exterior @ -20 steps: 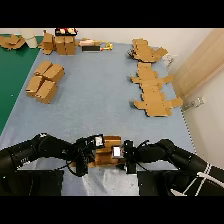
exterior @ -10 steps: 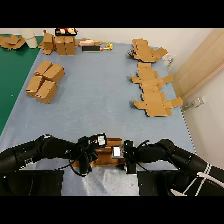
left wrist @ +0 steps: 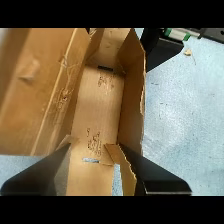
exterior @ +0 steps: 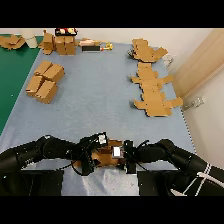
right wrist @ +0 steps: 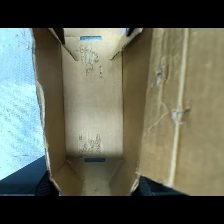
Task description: Fold the box.
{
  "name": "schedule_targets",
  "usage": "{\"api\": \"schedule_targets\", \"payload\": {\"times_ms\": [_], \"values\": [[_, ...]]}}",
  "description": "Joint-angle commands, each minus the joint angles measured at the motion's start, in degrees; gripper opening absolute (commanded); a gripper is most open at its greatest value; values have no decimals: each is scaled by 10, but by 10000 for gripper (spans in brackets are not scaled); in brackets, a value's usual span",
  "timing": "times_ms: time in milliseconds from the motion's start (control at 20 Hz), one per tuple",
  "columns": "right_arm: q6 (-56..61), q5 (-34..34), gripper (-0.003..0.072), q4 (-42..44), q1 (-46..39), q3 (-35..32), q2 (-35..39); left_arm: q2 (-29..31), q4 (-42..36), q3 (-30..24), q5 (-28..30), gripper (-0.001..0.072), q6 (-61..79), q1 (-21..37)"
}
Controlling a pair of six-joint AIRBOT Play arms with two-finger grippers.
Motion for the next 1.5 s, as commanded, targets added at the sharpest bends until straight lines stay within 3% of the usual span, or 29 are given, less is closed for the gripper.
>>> {"api": "schedule_targets", "payload": {"times_ms": [0,400,450,500,550,800,950,1050,1100,1200,1250,1350,1450], "values": [[-1,0,434,0,0,0,0,0,-2,0,0,491,0,0],[-1,0,435,0,0,0,0,0,-2,0,-15,489,-21,0],[-1,0,434,0,0,0,0,0,-1,0,-16,413,-37,1],[-1,0,435,0,0,0,0,5,0,0,-18,80,-62,1],[-1,0,434,0,0,0,0,12,6,2,-22,15,-75,1],[-1,0,435,0,0,0,0,73,155,25,-121,14,-308,1],[-1,0,435,0,0,0,0,143,185,45,-134,14,-407,1],[-1,0,434,-1,0,0,0,192,268,47,-140,14,-557,1],[-1,0,435,0,0,0,0,211,349,45,-169,14,-699,1],[-1,0,435,0,0,0,0,234,498,37,-284,14,-968,1],[-1,0,434,0,0,0,0,242,533,28,-330,14,-1043,1],[-1,0,434,0,0,0,0,255,511,-5,-335,13,-1061,1],[-1,0,434,0,0,0,0,253,451,-44,-284,13,-1061,1]]}}
